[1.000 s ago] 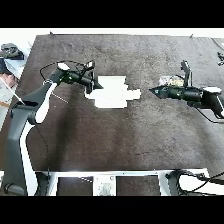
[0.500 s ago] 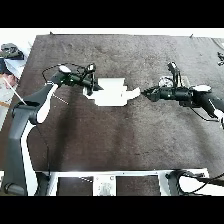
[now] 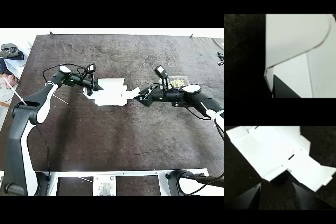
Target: Fold the box and place the chain.
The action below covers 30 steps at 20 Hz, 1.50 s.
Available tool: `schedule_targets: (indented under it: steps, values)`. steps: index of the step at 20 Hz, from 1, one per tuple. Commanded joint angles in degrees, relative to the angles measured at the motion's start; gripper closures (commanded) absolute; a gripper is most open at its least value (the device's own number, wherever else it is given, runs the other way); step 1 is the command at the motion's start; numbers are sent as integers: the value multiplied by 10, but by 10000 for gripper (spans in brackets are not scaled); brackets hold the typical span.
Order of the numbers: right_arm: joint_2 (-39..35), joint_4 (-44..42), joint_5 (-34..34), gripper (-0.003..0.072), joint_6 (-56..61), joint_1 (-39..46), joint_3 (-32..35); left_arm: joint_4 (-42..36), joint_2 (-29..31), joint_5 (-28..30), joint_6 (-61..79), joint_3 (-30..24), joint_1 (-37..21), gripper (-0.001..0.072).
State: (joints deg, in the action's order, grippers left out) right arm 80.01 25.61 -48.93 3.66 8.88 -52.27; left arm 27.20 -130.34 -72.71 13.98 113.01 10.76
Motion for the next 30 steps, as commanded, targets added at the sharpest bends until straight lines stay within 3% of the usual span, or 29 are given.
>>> schedule_targets:
  steps: [1,12,22,30]
  values:
    - [13,38,49,133,-49,-43,0,0,0,-9,-5,0,0,696]
    - [56,52,150,114,-243,-145,-2,-3,0,-17,-5,0,0,696]
    - [119,111,155,89,-249,-158,-57,-3,0,-17,-4,0,0,696]
    - [106,96,224,90,-242,-162,-61,-5,0,-17,-4,0,0,696]
